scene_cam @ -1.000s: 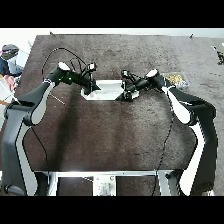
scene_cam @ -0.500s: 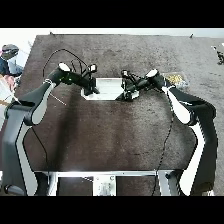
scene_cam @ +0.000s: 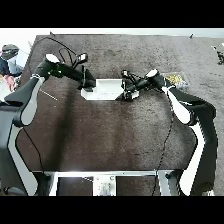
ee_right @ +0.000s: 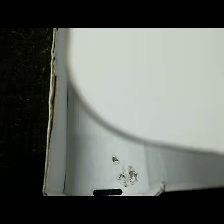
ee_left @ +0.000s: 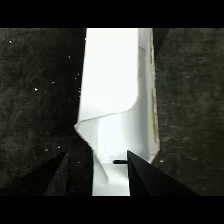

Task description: Fold the box and place the chain.

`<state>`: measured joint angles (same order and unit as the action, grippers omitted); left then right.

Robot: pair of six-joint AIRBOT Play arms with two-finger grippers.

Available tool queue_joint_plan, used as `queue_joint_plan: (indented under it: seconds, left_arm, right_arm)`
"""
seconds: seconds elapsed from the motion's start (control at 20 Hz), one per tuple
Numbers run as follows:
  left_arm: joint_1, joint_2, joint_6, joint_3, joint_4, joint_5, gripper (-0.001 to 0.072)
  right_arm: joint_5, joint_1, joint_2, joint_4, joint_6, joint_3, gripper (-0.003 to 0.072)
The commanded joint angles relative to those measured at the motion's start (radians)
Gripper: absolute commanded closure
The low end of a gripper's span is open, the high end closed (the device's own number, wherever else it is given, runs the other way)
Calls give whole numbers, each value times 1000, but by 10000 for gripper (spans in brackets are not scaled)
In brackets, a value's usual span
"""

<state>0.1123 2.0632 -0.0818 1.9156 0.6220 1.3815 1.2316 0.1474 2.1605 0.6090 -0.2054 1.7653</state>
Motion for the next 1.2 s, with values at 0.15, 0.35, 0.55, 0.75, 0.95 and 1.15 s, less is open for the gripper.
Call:
queue_joint_plan:
  seconds: [0.15,0.35,0.55,0.75,0.95,1.15]
  left_arm:
    - [-1,-25,81,1,-31,153,528]
    - [27,0,82,1,-33,130,667]
    - [61,19,82,-1,-40,19,668]
    - [63,19,82,-1,-100,-116,668]
    - [63,19,85,-1,-100,-193,668]
    - [63,63,108,-1,-105,-197,668]
  right_arm:
    - [0,1,1,0,0,1,225]
    - [0,1,1,0,0,1,225]
    - [0,1,1,0,0,1,225]
    - [0,1,1,0,0,1,225]
    - [0,1,1,0,0,1,225]
    - [0,1,1,0,0,1,225]
